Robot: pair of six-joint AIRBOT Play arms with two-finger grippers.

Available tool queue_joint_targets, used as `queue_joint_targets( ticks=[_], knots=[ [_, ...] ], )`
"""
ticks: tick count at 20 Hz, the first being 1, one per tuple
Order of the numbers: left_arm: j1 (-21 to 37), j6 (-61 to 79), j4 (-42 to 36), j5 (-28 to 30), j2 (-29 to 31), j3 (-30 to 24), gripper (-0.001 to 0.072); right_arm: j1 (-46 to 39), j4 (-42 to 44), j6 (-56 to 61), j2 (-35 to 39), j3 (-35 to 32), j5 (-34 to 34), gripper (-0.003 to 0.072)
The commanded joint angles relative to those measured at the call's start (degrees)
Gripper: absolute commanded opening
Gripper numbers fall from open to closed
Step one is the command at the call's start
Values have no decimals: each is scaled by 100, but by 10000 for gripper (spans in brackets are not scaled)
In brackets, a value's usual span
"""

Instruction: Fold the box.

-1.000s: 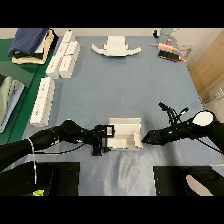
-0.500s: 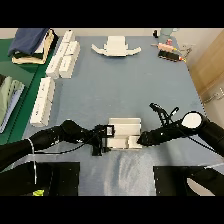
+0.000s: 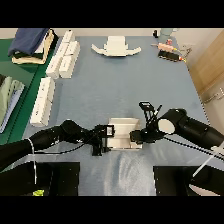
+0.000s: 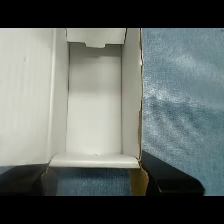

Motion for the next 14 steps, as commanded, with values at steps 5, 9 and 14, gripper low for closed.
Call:
queue_joint_targets(
  ticks=[5, 9, 14],
  knots=[
    [4, 2, 2, 0, -2, 4, 409, 483, -782, 1853, -887, 636, 546, 300],
    [4, 2, 2, 0, -2, 4, 409, 481, -1099, 2218, -940, 643, 798, 262],
    [4, 2, 2, 0, -2, 4, 409, 483, -1207, 2218, -940, 643, 791, 1]
  ],
)
